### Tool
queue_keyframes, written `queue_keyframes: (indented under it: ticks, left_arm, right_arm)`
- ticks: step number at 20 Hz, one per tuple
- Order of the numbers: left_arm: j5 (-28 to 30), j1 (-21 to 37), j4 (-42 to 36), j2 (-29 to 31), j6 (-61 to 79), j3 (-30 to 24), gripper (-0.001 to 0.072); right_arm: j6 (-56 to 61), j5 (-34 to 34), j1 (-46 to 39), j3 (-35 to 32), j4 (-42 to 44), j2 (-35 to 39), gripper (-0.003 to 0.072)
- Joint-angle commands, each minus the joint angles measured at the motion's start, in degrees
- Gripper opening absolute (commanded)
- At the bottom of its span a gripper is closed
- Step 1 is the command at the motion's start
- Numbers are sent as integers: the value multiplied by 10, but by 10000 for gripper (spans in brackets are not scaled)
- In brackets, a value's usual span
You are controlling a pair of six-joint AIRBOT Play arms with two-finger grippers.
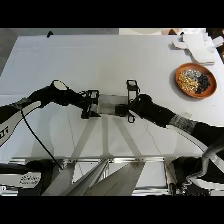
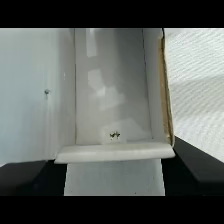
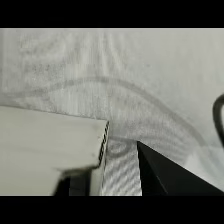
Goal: Fold the box and place the chain.
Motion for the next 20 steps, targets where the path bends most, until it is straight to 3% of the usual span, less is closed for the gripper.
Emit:
queue_keyframes:
  ticks: [1,6,11,14,20]
  left_arm:
    - [-1,0,-3,0,-2,0,340]
    - [-1,0,-3,0,-2,0,340]
    - [-1,0,-3,0,-2,0,340]
    - [-1,0,-3,0,-2,0,340]
    - [-1,0,-3,0,-2,0,340]
  right_arm:
    - [0,24,0,1,26,19,443]
    - [-55,125,0,1,30,95,442]
    - [-150,115,-7,1,4,224,440]
    - [-170,88,-86,1,-10,275,440]
    - [-170,87,-307,1,-57,277,442]
